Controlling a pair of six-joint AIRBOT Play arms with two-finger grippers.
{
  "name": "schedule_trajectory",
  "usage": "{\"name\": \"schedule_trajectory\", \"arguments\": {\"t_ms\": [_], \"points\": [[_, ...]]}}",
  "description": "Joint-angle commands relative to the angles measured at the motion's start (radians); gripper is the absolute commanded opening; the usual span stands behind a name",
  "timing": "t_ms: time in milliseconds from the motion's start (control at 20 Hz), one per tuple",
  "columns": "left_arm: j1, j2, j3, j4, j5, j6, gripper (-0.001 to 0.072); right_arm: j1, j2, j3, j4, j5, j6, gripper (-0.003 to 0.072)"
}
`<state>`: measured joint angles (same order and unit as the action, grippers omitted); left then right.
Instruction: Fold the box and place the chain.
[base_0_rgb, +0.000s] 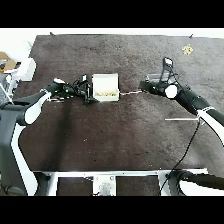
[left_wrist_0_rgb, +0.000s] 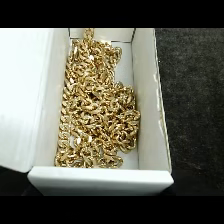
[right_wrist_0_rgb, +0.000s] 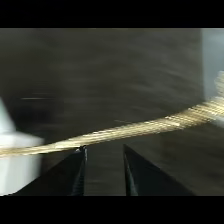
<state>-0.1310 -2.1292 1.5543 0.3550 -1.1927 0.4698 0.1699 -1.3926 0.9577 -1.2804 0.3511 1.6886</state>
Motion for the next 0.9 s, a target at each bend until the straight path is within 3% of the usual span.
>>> {"name": "schedule_trajectory", "arguments": {"t_ms": [0,200,500,550,650,700,850], "points": [[0.000,0.000,0.000,0.000,0.000,0.000,0.0171,-0.091,-0.076,-0.038,0.043,-0.055,0.025,0.0283],[0.000,0.000,0.000,0.000,0.000,0.000,0.0171,-0.088,-0.166,-0.011,0.106,-0.169,0.026,0.0283],[0.000,0.000,0.000,0.000,0.000,0.000,0.0171,-0.045,-0.276,0.096,0.144,-0.183,0.024,0.0282],[0.000,0.000,0.000,0.000,0.000,0.000,0.0171,-0.032,-0.283,0.108,0.140,-0.190,0.024,0.0251],[0.000,0.000,0.000,0.000,0.000,0.000,0.0171,-0.026,-0.289,0.112,0.145,-0.192,0.026,0.0051],[0.000,0.000,0.000,0.000,0.001,0.000,0.0171,-0.023,-0.277,0.112,0.163,-0.182,0.026,0.0000],[0.000,0.000,0.000,0.000,0.000,0.000,0.0171,0.042,-0.157,0.112,0.159,-0.176,-0.019,0.0000]]}}
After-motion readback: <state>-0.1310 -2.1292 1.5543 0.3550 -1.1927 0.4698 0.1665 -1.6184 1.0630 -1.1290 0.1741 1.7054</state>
